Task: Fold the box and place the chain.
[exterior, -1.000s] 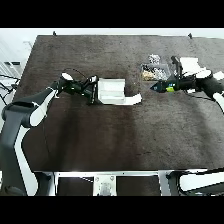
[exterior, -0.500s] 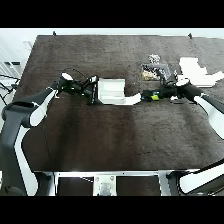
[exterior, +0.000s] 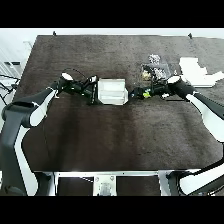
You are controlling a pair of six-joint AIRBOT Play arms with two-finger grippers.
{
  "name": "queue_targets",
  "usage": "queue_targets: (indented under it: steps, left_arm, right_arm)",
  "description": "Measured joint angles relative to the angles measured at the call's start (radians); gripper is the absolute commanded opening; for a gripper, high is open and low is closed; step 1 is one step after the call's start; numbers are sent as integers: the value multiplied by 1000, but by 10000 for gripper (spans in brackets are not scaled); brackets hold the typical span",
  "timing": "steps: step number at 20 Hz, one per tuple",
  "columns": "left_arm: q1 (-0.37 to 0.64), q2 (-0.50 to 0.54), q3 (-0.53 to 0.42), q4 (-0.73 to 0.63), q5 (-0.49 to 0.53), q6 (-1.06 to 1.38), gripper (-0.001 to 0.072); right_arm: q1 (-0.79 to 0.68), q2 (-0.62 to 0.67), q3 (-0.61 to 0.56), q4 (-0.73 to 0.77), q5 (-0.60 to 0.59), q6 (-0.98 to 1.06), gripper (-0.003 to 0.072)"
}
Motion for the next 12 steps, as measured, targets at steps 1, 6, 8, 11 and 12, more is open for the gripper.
queue_targets:
  steps: [1,6,8,11,12]
  left_arm:
    - [0,0,0,0,0,0,423]
    - [0,0,0,0,0,0,423]
    - [0,0,0,0,0,0,423]
    - [0,0,0,0,0,0,423]
    - [0,0,0,0,0,0,423]
  right_arm:
    - [3,2,5,7,8,0,328]
    - [17,8,19,40,38,2,432]
    - [30,9,21,47,40,2,432]
    - [48,9,24,50,40,8,432]
    - [53,9,26,50,40,15,432]
